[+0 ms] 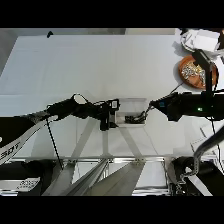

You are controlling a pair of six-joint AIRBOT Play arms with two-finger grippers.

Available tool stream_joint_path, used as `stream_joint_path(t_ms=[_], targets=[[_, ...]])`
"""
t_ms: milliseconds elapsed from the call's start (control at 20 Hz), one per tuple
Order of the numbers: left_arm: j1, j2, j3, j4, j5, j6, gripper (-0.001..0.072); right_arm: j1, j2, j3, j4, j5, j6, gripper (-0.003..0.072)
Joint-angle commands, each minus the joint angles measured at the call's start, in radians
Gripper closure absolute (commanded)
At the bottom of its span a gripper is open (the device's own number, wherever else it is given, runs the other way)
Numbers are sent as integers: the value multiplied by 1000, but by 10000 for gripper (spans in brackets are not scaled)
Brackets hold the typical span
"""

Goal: Fold the box and place the chain.

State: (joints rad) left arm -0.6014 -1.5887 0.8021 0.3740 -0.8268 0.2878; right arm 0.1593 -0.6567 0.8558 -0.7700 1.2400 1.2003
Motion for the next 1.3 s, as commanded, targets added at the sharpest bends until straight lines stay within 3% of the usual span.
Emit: stream_joint_path(t_ms=[0,450,600,700,800,950,1250], targets=[[-1,1,0,0,0,0,501,2,9,1,189,2,-59,673],[-1,1,0,0,0,0,501,2,8,1,355,-33,-111,673],[-1,1,0,0,0,0,501,2,-7,1,299,-26,-138,673],[-1,1,0,0,0,0,501,2,-38,-3,160,-25,-137,673],[-1,1,0,0,0,0,501,2,-88,-25,64,-27,-137,673],[-1,1,0,0,0,0,501,18,-188,-86,58,-46,-185,673],[-1,1,0,0,0,0,501,138,-444,-131,37,-224,-216,673]])
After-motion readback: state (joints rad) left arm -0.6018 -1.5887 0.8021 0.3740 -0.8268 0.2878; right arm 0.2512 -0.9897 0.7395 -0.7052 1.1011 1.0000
